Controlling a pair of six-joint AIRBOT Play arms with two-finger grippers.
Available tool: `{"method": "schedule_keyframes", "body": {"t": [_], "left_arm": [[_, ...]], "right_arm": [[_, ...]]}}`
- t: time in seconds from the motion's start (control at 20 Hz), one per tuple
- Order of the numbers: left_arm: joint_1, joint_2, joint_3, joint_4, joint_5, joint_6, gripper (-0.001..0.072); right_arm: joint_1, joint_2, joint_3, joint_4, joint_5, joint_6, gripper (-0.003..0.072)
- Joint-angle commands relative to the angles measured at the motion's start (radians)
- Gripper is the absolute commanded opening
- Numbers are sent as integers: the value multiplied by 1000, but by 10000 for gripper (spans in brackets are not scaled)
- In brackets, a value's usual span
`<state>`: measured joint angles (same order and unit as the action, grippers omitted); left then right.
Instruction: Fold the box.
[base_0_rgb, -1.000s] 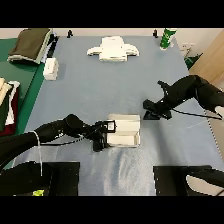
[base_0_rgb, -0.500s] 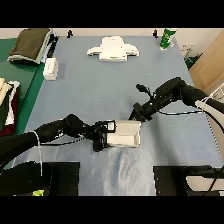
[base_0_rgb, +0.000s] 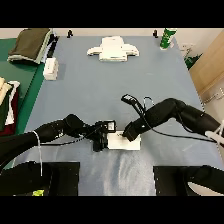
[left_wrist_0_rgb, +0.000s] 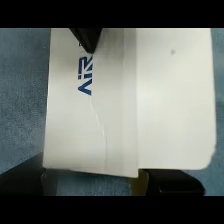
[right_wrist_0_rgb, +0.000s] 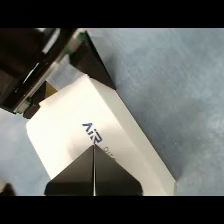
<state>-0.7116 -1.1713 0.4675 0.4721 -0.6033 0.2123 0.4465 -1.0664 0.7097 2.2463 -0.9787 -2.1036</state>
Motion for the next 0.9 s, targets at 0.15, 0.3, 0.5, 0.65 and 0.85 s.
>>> {"method": "schedule_keyframes", "body": {"t": [0.15, 0.3, 0.5, 0.65, 0.85], "left_arm": [[1, 0, 1, -1, 0, 0, 492], [1, 0, 1, -1, 0, 0, 492], [1, 0, 1, -1, 0, 0, 492], [1, 0, 1, -1, 0, 0, 491], [1, 0, 1, -1, 0, 0, 492]], "right_arm": [[273, 153, -80, -212, 272, -26, 3], [334, 170, -80, -360, 256, -25, 4], [365, 171, -81, -522, 237, -25, 4], [385, 195, -108, -576, 259, -26, 4], [433, 304, -229, -655, 421, -26, 6]]}}
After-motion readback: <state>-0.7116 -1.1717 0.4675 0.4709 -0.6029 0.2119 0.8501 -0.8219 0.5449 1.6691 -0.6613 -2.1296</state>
